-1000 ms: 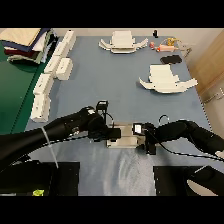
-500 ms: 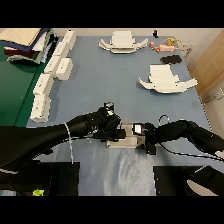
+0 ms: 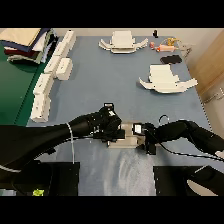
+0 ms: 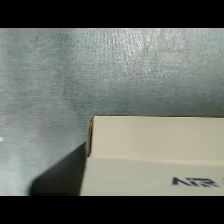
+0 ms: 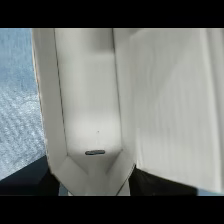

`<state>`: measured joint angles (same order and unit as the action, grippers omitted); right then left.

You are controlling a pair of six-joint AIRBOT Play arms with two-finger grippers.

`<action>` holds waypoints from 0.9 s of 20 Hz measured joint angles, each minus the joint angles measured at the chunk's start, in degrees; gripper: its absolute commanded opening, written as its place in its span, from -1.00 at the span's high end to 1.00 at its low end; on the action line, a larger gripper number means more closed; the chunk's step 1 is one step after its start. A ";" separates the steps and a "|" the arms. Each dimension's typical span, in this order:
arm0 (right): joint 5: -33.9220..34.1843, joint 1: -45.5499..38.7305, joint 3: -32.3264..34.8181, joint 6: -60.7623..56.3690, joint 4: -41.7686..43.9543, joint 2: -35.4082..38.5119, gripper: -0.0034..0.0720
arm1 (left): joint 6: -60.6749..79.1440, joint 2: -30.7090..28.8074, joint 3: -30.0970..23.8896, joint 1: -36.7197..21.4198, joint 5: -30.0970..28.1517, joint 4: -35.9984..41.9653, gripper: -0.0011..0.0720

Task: Fold the box.

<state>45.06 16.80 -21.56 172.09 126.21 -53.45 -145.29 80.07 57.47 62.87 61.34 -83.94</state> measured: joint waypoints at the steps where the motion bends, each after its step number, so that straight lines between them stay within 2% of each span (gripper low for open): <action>1: 0.00 0.00 0.00 0.00 0.00 0.00 -0.44 | -0.04 -0.11 0.20 0.02 0.15 0.24 -0.88; 5: 0.00 0.00 0.00 0.02 0.00 0.00 -0.44 | 1.11 -0.59 2.73 -0.28 2.56 0.72 -0.88; 8: 0.00 0.00 0.00 0.02 0.00 -0.02 -0.44 | 3.48 -3.39 4.74 -1.36 6.19 0.59 -0.88; 10: 0.00 0.00 0.00 0.02 0.00 0.00 -0.44 | 5.51 -6.73 5.35 -2.78 10.01 0.37 -0.50; 11: 0.00 0.00 0.00 0.02 0.00 0.00 -0.44 | 6.69 -8.44 5.49 -3.52 12.07 0.13 -0.25; 12: 0.00 0.00 0.00 0.02 0.02 0.00 -0.44 | 8.09 -10.29 5.46 -4.37 14.36 -0.57 0.27; 13: 0.00 0.00 0.00 0.02 0.00 0.00 -0.44 | 9.57 -12.07 5.22 -5.27 16.33 -1.33 0.71; 14: 0.00 0.00 0.00 0.02 0.00 0.00 -0.44 | 11.45 -13.79 4.61 -6.29 17.86 -1.84 0.71; 16: 0.00 0.00 0.00 0.02 0.00 0.00 -0.44 | 16.46 -17.16 2.32 -9.25 19.89 -2.54 0.93; 18: 0.00 0.00 0.00 0.02 0.02 0.00 -0.44 | 23.21 -19.74 -1.25 -13.25 20.24 -1.81 0.93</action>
<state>45.06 16.80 -21.56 172.11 126.23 -53.45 -122.08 60.34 56.23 49.63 81.58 -85.76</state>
